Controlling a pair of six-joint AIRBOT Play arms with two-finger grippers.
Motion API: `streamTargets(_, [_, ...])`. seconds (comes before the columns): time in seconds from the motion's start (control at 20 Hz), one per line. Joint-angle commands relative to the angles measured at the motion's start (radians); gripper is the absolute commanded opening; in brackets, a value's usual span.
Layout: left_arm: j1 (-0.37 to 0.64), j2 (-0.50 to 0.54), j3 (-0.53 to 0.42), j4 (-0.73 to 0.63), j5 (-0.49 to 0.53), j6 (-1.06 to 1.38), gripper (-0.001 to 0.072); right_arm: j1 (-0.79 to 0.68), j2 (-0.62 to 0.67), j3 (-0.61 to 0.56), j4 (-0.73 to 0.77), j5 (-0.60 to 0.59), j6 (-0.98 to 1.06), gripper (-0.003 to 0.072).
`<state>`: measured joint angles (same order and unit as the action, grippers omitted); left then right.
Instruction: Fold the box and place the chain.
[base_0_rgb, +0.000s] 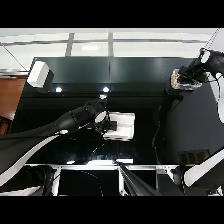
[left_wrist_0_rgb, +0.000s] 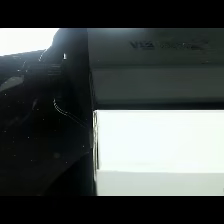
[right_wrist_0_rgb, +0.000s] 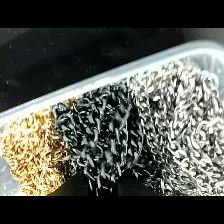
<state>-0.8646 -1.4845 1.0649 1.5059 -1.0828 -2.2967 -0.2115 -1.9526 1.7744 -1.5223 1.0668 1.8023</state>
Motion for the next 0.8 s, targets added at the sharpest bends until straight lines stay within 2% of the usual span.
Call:
streamTargets(0.0, [0.0, 0.0, 0.001, 0.0, 0.0, 0.0, 0.0023, 0.0, 0.011, 0.032, -0.001, 0.049, -0.051, 0.0006])
streamTargets(0.15, [0.0, 0.0, 0.001, 0.0, 0.0, 0.0, 0.0023, -0.006, 0.08, 0.056, -0.008, 0.079, -0.118, 0.0006])
streamTargets(0.35, [0.0, 0.0, 0.001, 0.0, 0.0, 0.0, 0.0023, -0.015, 0.22, 0.062, -0.008, 0.041, -0.179, 0.0006])
streamTargets(0.6, [0.0, 0.0, 0.001, -0.004, -0.001, 0.0, 0.0023, -0.017, 0.351, 0.127, 0.009, 0.01, -0.21, 0.0006])
streamTargets(0.75, [0.0, 0.0, 0.001, -0.005, -0.001, 0.0, 0.0023, -0.017, 0.449, 0.126, 0.092, 0.082, -0.249, 0.0006])
